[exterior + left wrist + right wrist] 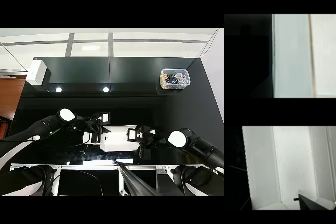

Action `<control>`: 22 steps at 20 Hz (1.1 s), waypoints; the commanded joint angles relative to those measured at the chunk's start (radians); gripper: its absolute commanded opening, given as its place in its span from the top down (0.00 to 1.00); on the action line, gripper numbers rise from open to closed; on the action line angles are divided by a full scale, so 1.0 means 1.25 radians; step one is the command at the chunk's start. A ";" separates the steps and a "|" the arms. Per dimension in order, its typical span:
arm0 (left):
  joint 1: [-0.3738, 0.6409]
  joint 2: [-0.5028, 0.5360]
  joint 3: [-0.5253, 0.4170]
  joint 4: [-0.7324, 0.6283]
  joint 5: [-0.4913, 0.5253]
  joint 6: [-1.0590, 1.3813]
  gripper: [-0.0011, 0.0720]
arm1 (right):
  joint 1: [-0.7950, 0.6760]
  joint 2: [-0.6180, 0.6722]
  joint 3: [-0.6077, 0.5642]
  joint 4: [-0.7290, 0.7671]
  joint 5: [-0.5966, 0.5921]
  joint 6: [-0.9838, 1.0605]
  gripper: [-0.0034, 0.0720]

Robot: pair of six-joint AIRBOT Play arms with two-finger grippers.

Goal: Fold the box and place the chain.

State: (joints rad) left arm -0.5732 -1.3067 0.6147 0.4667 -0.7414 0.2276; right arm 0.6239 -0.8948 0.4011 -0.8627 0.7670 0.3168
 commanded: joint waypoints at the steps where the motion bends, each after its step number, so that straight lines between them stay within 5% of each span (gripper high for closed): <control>1: 0.000 -0.001 -0.001 0.000 0.000 0.001 0.95 | -0.002 0.015 0.028 -0.080 0.001 0.038 0.09; 8: 0.000 0.000 -0.001 0.000 0.000 0.001 0.95 | -0.072 0.020 0.064 -0.090 0.035 0.037 0.10; 18: 0.000 0.000 -0.001 -0.003 0.000 0.001 0.95 | -0.085 0.003 0.063 -0.022 -0.044 0.016 0.10; 22: 0.000 0.000 -0.001 -0.002 0.000 0.001 0.95 | -0.085 -0.039 0.063 0.081 0.005 -0.104 0.10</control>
State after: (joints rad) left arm -0.5732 -1.3075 0.6147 0.4637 -0.7406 0.2287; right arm 0.5182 -0.9142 0.4797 -0.8413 0.7311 0.2974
